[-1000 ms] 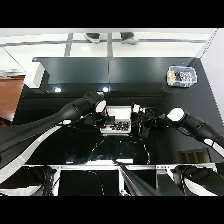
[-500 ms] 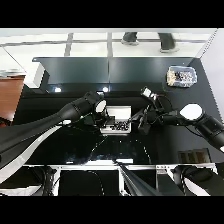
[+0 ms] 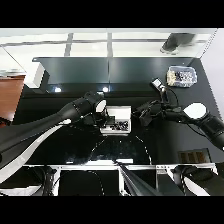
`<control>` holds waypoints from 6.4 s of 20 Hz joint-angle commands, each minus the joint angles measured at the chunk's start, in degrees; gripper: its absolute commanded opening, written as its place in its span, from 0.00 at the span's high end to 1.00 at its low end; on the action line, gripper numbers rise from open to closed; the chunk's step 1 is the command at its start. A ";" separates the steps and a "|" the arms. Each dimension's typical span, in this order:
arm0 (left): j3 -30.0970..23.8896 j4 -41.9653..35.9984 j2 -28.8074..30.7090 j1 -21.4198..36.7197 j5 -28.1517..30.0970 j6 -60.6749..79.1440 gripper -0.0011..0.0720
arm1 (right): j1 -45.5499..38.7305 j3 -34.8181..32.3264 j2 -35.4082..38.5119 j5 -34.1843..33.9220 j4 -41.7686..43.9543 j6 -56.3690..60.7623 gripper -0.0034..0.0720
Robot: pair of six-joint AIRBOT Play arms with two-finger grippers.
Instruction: Fold the box and place the chain.
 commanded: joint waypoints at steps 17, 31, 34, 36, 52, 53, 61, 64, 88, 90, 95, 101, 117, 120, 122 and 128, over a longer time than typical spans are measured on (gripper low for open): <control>-22.14 12.24 38.01 16.00 2.56 5.33 0.16 | -1.40 -0.04 0.04 4.59 -2.91 6.58 0.38; -43.06 -48.19 39.67 27.19 18.97 130.99 0.01 | -1.40 -0.04 0.04 4.72 -2.91 11.45 0.38; -41.99 -47.65 37.66 23.15 21.88 135.19 0.01 | -1.40 -0.04 0.04 4.74 -2.91 12.13 0.38; -40.83 -49.53 33.62 22.88 21.90 138.57 0.01 | -1.40 -0.04 0.04 4.72 -2.91 12.11 0.38; -30.97 -53.42 14.14 22.84 22.67 144.52 0.01 | -1.40 -0.04 0.04 4.79 -2.89 12.11 0.38; -30.93 -53.46 14.14 22.84 23.04 144.85 0.01 | -1.40 -0.04 0.04 4.79 -2.89 12.11 0.38; -30.86 -53.62 14.08 22.77 22.80 148.65 0.01 | -1.40 -0.04 0.04 4.72 -2.91 12.11 0.38; -30.86 -53.75 14.10 22.56 22.32 149.76 0.01 | -1.40 -0.04 0.04 4.70 -2.89 12.09 0.38; -30.84 -55.63 14.10 21.75 22.49 151.32 0.47 | -1.40 8.59 -1.70 -7.76 10.16 19.17 0.07; -30.84 -55.63 14.10 21.77 22.51 151.34 0.47 | -1.31 8.59 -5.11 -7.26 9.55 18.71 0.07; -30.84 -55.63 14.10 21.77 22.49 151.32 0.47 | 0.81 8.61 -12.46 -1.11 4.02 12.33 0.07; -30.84 -55.65 14.10 21.77 22.47 151.32 0.47 | 2.23 10.14 -12.35 13.14 3.04 -13.60 0.07; -30.84 -55.63 14.10 21.75 22.49 151.32 0.47 | 10.45 10.27 -12.37 10.54 -3.32 -29.75 0.32; -30.84 -55.63 14.10 21.75 22.47 151.32 0.47 | 10.45 10.25 -12.39 12.07 -4.48 -29.73 0.32; -30.84 -55.63 14.10 21.75 22.47 151.32 0.47 | 10.43 10.25 -12.41 12.22 -5.57 -29.22 0.32; -30.84 -55.65 14.10 21.75 22.47 151.29 0.47 | 10.45 10.25 -12.41 12.24 -6.27 -28.81 0.78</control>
